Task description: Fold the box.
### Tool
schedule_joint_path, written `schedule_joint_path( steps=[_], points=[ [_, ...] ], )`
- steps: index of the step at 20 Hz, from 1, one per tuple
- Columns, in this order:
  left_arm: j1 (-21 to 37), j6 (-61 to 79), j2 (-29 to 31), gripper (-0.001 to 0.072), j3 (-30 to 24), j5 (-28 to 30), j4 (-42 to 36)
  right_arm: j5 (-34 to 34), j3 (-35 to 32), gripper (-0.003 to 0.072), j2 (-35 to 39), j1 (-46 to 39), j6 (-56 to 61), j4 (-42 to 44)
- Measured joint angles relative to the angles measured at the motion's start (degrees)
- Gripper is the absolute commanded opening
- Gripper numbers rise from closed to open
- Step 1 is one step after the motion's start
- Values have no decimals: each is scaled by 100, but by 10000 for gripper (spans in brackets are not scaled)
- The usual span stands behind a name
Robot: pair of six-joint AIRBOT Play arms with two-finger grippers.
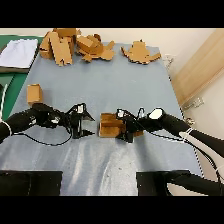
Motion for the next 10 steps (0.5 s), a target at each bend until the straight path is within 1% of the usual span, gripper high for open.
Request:
schedule_joint_path(
  steps=[4, 10],
  points=[
    [-175, 37, 4, 677, -13, 192, -28, 4, 0, 601, 0, 0, 0, -2],
    [-247, -186, 2, 680, -17, 278, -42, 2, 0, 601, 0, 0, 0, -2]
  ],
)
